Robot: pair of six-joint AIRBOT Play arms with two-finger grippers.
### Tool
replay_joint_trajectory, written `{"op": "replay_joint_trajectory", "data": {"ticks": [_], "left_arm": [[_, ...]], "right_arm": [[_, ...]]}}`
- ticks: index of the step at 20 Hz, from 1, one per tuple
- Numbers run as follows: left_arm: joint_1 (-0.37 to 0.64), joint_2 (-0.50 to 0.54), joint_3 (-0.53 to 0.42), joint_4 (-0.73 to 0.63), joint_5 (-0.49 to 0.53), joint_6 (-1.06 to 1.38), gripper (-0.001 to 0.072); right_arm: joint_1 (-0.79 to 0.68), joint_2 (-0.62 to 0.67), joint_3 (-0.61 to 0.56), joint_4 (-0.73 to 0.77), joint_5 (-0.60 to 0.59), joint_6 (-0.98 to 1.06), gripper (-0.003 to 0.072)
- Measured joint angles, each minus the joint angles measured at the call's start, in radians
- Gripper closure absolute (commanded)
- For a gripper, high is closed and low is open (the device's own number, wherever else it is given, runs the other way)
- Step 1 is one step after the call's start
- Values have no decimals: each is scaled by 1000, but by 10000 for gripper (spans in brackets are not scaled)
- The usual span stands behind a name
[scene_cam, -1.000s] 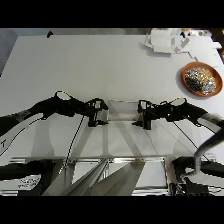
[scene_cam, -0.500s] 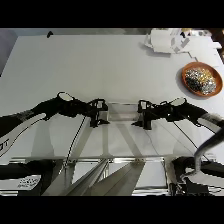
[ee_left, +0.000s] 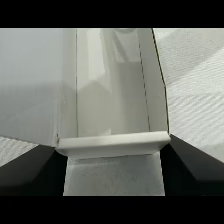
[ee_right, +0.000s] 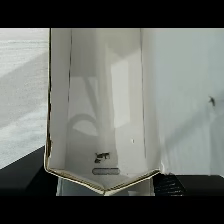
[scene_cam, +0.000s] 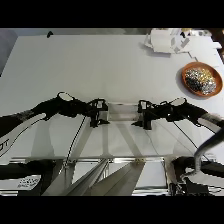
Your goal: Fold the box and place the chain.
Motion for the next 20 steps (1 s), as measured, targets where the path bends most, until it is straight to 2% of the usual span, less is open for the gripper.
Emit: {"op": "replay_joint_trajectory", "data": {"ticks": [16, 18, 20], "left_arm": [[0, 0, 0, -2, -16, -1, 569], [0, 0, 0, -2, -19, -3, 569], [0, 0, 0, -3, -21, -4, 569]], "right_arm": [[0, 0, 0, 0, 1, 0, 239], [0, 0, 0, 2, 1, 4, -20], [0, 0, -1, 3, 3, 5, -20]]}}
